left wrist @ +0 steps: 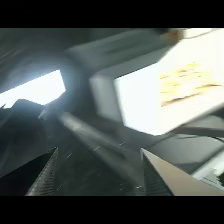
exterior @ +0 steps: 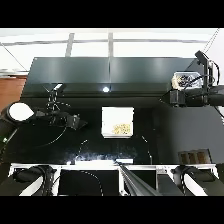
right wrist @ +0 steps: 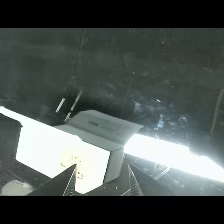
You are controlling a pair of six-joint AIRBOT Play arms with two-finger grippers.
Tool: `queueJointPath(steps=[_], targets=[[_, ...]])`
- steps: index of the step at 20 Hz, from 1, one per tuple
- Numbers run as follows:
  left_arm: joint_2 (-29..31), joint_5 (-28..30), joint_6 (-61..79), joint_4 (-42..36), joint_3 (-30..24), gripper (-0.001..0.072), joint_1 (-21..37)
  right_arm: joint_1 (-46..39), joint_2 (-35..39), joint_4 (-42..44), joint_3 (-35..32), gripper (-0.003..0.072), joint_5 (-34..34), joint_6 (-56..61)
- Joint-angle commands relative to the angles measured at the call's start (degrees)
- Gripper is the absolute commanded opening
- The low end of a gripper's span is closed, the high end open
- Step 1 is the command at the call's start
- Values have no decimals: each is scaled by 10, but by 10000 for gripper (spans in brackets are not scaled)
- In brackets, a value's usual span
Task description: Fold the box and place the chain.
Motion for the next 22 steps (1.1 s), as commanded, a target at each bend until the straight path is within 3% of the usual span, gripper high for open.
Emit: queueJointPath(steps=[1,2,3,8,12,17,22], targets=[[2,13,265,-130,-35,584,28,0,0,-2,0,386,0,0],[-2,15,312,-125,-35,591,25,0,0,-2,0,386,0,0],[-7,19,370,-121,-35,720,22,0,0,-4,0,387,0,0],[-37,48,639,-113,-35,712,22,0,0,-34,0,387,-14,0],[-99,48,754,-113,-35,712,-6,0,0,-36,0,387,-16,-26],[-177,82,779,-114,-34,711,-68,0,0,-36,0,386,-32,-26],[-197,103,807,-171,-34,711,-119,0,0,-36,0,387,-35,-26]])
